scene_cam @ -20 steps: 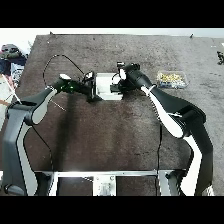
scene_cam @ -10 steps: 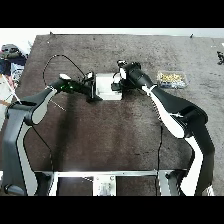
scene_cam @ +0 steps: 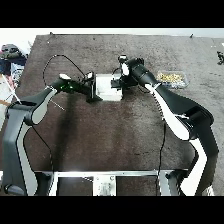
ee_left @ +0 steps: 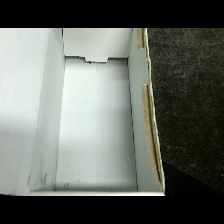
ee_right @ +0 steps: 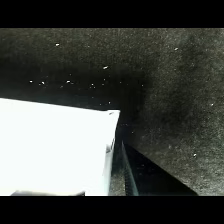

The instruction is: Fold the box and place the chain.

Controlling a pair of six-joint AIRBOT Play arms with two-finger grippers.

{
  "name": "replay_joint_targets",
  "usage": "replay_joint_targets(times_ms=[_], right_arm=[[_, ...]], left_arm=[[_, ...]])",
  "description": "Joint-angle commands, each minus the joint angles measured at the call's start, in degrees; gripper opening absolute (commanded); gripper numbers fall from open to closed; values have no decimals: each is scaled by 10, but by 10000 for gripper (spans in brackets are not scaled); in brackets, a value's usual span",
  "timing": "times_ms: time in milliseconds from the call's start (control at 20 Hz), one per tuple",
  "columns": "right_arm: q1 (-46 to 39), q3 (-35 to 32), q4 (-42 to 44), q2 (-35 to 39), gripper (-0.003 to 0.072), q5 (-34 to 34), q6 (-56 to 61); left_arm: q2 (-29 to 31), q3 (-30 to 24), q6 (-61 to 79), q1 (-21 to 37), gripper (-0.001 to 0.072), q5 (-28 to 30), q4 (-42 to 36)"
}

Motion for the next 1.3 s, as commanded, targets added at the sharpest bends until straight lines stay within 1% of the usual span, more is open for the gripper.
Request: replay_joint_targets(times_ms=[0,150,350,450,700,850,1150,1250], right_arm=[[1,0,17,2,247,14,-10],[0,0,15,2,246,36,-15],[0,0,12,2,246,35,-24],[-1,0,-12,8,246,33,-38],[-22,0,-16,70,245,-2,-107],[-69,0,-33,94,245,5,-138],[-226,-2,-30,96,245,2,-157],[-271,-2,-14,94,244,9,-163]], left_arm=[[0,0,0,0,468,0,-1],[0,0,0,0,468,0,-1],[0,0,0,0,468,0,-1],[0,0,0,0,468,0,-1],[0,0,0,0,468,0,-1],[0,0,0,0,468,0,-1],[0,0,0,0,468,0,-1],[0,0,0,0,468,0,-1]])
